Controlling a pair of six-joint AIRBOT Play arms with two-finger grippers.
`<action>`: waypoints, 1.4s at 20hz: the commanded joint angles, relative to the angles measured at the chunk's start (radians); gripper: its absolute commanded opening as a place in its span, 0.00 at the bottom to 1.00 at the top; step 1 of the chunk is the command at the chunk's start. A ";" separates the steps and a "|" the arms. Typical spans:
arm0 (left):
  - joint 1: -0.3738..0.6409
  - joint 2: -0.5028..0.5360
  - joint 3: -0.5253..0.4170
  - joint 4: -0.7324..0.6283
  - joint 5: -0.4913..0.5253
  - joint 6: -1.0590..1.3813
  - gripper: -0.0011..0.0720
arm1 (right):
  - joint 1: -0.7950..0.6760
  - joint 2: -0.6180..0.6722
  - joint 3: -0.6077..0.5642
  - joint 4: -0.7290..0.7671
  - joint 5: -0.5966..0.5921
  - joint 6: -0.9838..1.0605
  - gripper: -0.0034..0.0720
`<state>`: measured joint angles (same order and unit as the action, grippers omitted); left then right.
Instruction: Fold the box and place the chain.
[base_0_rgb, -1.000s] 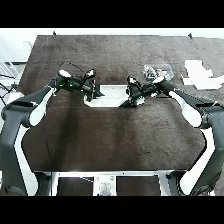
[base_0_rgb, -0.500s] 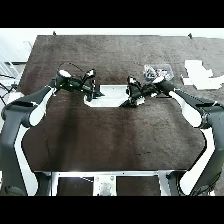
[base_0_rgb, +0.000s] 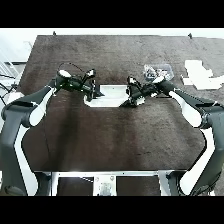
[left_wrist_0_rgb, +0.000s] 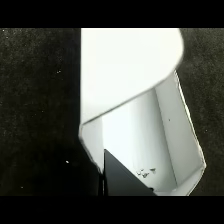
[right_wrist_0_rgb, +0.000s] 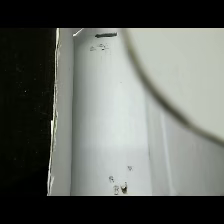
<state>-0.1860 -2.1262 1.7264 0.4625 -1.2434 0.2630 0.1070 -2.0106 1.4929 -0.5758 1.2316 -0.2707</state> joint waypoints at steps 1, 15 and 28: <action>0.000 0.005 0.006 -0.003 -0.011 -0.001 0.30 | -0.001 0.000 0.001 0.000 0.000 0.000 0.82; 0.152 0.041 0.087 -0.029 -0.257 -0.085 0.38 | -0.001 0.000 0.001 0.000 0.000 0.000 0.82; 0.056 0.307 0.073 -0.050 -0.130 -0.258 0.03 | -0.001 0.000 0.001 0.000 0.000 0.000 0.82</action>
<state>-0.1020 -1.9015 1.8389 0.3935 -1.4639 0.0357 0.1070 -2.0106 1.4933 -0.5758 1.2316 -0.2707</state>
